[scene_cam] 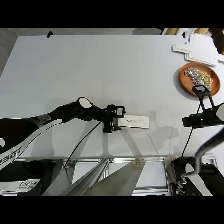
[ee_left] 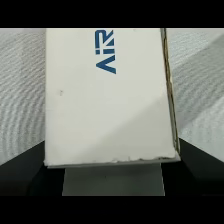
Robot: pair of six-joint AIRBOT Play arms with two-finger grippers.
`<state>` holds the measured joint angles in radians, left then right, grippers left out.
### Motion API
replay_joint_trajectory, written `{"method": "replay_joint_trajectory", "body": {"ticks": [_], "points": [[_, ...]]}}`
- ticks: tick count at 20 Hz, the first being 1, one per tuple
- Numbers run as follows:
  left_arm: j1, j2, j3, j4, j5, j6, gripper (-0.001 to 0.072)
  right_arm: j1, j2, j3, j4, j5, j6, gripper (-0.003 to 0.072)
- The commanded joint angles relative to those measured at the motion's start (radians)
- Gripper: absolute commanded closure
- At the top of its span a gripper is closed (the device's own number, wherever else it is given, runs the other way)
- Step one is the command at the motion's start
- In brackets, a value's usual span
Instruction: Fold the box and place the chain.
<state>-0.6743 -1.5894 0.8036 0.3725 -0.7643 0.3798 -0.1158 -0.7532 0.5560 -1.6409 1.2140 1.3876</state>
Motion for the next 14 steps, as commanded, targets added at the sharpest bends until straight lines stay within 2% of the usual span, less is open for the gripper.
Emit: {"method": "replay_joint_trajectory", "body": {"ticks": [1, 4, 6, 10, 14], "points": [[0.008, 0.031, 0.001, -0.001, -0.002, -0.035, 0.046, -0.001, 0.001, 0.0, -0.001, 0.001, 0.0, 0.0665], [0.076, 0.159, 0.001, 0.029, 0.001, -0.209, 0.046, -0.001, 0.001, 0.0, 0.0, 0.001, 0.0, 0.0665], [0.158, 0.277, 0.001, 0.108, 0.001, -0.393, 0.046, -0.001, 0.001, 0.0, 0.0, 0.001, 0.0, 0.0665], [0.378, 0.521, 0.001, 0.359, -0.007, -0.788, 0.0458, -0.001, 0.001, 0.0, 0.0, 0.001, 0.0, 0.0665], [0.638, 0.666, 0.0, 0.638, -0.007, -1.215, 0.0458, -0.001, 0.001, 0.0, -0.001, 0.001, 0.0, 0.0665]]}}
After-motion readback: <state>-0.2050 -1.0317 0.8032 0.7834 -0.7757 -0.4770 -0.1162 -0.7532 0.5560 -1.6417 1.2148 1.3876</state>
